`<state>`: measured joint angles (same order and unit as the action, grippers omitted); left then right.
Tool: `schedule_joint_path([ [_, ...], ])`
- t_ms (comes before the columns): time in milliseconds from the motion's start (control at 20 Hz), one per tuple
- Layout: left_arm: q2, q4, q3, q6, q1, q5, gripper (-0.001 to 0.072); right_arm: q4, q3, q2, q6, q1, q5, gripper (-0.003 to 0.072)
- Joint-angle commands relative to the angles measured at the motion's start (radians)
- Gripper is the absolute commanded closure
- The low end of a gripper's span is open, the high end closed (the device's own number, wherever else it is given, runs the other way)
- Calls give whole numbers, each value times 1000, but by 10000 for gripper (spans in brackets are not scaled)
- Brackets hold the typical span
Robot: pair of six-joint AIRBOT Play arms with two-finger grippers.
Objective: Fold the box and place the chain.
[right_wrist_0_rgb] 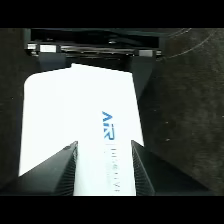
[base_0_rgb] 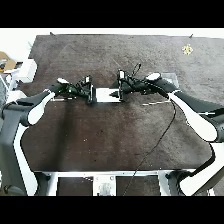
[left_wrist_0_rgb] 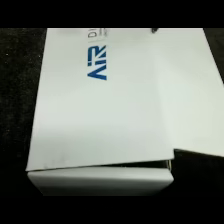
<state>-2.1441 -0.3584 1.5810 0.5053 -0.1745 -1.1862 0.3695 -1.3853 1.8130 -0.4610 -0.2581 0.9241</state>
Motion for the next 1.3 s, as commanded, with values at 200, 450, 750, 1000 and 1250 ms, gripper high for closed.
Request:
schedule_joint_path([
  [200,1,0,1,0,1,1,417,16,-35,-60,173,14,125,293],
  [450,1,0,1,0,1,1,417,0,49,-67,93,6,49,360],
  [750,1,0,1,0,1,0,417,-29,50,-40,60,6,126,260],
  [1000,1,0,1,0,1,0,417,-26,49,11,38,6,57,188],
  [1250,1,0,1,0,1,0,417,-39,48,13,-91,2,-88,102],
])
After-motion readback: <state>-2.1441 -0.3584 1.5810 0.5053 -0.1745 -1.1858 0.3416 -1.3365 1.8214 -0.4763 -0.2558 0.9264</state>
